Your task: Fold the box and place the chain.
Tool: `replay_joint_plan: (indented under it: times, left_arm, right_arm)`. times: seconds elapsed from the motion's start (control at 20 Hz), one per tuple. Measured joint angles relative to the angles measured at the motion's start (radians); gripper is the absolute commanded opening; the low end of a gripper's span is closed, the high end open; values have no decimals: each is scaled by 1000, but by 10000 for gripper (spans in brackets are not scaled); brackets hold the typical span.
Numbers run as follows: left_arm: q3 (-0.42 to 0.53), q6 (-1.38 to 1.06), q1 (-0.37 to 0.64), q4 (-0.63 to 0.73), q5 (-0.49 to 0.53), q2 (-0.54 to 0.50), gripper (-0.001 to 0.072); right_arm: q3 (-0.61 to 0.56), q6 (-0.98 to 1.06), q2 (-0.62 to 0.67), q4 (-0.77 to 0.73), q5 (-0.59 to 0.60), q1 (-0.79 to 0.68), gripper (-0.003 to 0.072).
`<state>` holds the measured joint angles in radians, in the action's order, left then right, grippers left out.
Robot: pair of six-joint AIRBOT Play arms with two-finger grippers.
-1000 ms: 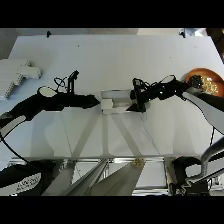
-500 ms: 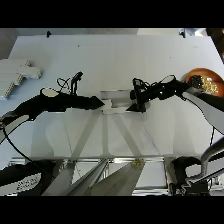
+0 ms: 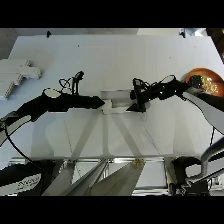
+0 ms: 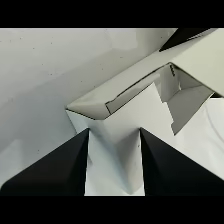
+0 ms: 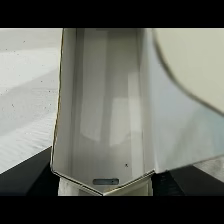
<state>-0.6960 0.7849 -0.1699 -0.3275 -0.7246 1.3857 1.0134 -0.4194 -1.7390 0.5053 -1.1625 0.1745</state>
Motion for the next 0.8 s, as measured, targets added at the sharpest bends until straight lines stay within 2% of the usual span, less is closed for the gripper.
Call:
replay_joint_plan:
  times: [0.8]
  left_arm:
    - [1, 2, -31, -148, 120, 1, 318]
  right_arm:
    - [0, -3, 0, -10, -2, 0, 500]
